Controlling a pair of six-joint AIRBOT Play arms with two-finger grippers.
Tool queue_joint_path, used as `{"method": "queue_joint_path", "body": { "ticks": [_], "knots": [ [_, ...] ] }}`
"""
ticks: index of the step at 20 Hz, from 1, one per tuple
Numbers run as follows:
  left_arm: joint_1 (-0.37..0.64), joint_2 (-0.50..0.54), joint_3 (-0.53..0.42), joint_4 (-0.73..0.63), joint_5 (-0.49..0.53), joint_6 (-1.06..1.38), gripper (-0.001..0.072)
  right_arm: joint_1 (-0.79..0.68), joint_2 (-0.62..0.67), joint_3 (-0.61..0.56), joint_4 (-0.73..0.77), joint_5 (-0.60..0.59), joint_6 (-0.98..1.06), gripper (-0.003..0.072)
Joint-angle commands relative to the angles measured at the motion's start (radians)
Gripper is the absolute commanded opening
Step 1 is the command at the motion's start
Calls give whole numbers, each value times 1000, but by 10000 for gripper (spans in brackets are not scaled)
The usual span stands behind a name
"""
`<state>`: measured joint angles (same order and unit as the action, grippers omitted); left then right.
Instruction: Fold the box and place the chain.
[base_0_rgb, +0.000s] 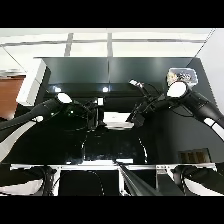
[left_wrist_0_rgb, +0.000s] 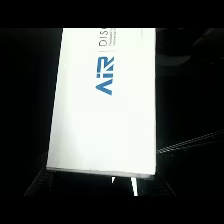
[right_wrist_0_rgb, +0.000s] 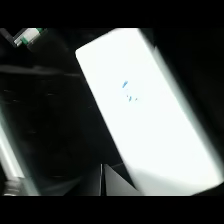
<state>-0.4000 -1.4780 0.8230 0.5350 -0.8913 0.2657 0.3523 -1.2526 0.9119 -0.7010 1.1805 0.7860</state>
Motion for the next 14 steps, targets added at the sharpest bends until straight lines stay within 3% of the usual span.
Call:
{"method": "queue_joint_path", "body": {
  "ticks": [1, 4, 9, 14],
  "knots": [
    [0, -1, 1, 0, 1, 0, 497, -14, -12, -35, 115, -85, 169, 12],
    [0, -1, 1, 0, 1, 0, 497, -13, -85, -35, 156, -180, 222, 13],
    [0, -1, 1, -1, 0, 0, 497, -13, -191, -35, 88, -133, 225, 13],
    [1, -1, 3, -25, -3, -8, 497, -20, -190, -25, 86, -84, 222, 13]
  ]
}}
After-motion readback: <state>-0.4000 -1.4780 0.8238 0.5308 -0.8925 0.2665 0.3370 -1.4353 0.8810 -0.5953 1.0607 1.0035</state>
